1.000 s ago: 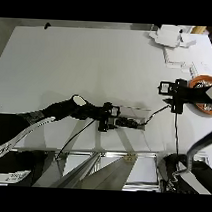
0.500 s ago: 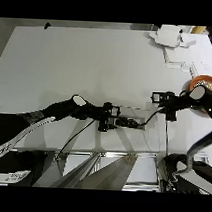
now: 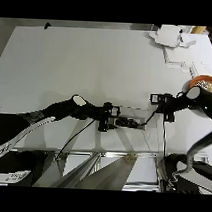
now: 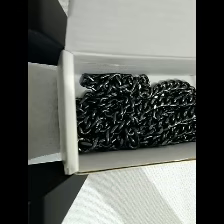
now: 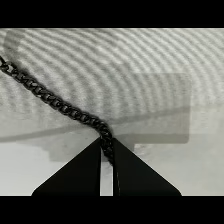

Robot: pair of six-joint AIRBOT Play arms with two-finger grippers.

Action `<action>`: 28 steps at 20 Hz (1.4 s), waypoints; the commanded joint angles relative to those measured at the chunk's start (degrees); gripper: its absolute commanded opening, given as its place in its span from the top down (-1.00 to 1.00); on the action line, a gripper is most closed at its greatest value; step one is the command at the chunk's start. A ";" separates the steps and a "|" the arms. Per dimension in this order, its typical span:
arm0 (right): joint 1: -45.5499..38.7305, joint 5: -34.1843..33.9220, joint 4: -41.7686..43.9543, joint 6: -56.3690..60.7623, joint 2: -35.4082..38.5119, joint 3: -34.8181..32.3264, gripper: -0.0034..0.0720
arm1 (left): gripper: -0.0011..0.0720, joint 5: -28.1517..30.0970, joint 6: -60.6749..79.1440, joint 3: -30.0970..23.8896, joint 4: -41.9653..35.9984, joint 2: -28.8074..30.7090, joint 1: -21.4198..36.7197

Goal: Fold the box and place the chain.

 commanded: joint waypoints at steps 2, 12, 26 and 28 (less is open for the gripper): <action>1.77 4.37 -1.29 2.29 7.26 0.07 0.87 | 0.04 -0.02 0.02 0.02 0.02 0.07 -0.04; 16.06 16.28 15.37 12.92 29.24 0.07 0.87 | 0.04 0.02 0.02 0.02 0.02 0.07 -0.02; 28.48 2.16 22.18 15.41 23.28 0.17 0.42 | 0.04 0.00 0.02 0.02 0.02 0.07 -0.04; 28.46 2.23 21.29 15.50 21.64 1.60 0.36 | 0.04 0.00 0.02 0.02 0.02 0.07 -0.02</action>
